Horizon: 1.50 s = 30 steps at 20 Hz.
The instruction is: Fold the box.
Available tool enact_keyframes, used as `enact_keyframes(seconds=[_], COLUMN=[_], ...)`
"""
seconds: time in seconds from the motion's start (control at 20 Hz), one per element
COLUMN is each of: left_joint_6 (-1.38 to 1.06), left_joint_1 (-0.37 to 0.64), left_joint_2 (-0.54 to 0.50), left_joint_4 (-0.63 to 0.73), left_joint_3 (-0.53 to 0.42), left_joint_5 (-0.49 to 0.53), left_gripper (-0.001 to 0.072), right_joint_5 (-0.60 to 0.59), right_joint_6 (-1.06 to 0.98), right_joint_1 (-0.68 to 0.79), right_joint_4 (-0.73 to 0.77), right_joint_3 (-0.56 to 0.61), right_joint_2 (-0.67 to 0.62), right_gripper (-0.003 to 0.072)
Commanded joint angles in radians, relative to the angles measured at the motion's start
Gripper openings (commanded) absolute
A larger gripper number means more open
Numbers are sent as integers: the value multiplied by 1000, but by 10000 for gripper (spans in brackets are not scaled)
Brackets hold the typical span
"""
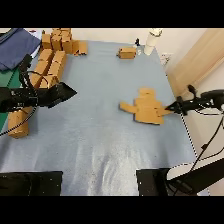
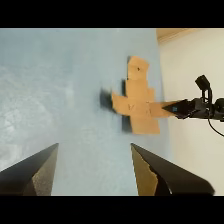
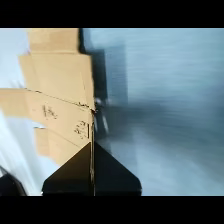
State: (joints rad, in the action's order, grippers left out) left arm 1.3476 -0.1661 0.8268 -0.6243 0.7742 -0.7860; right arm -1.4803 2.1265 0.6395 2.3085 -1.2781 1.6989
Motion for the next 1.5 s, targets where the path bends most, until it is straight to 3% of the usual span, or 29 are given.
enact_keyframes(seconds=[0.0, 0.25, 0.45, 0.65, 0.85, 1.15, 1.45], left_joint_6=[14, -70, -179, -261, -338, -421, -504], left_joint_1=[60, 175, 167, 167, 167, 143, 48], left_joint_2=[47, 183, 315, 413, 470, 517, 592], left_joint_4=[-4, -2, 38, 57, 66, 105, 138], left_joint_3=[0, 0, 0, 0, 0, 0, 2], left_joint_5=[-114, -241, -351, -330, -306, -342, -301], left_gripper=[692, 692, 692, 692, 692, 692, 692], right_joint_5=[-10, 211, 516, 661, 869, 1075, 1089], right_joint_6=[-33, -33, -63, -142, -129, -148, -182], right_joint_1=[-167, -485, -706, -890, -1065, -1231, -1265], right_joint_4=[56, 98, 108, 110, 107, 104, 97], right_joint_3=[25, 192, 505, 772, 941, 991, 991], right_joint_2=[-16, -174, -446, -702, -883, -922, -922], right_gripper=[2, 0, 0, 0, 1, 1, 1])
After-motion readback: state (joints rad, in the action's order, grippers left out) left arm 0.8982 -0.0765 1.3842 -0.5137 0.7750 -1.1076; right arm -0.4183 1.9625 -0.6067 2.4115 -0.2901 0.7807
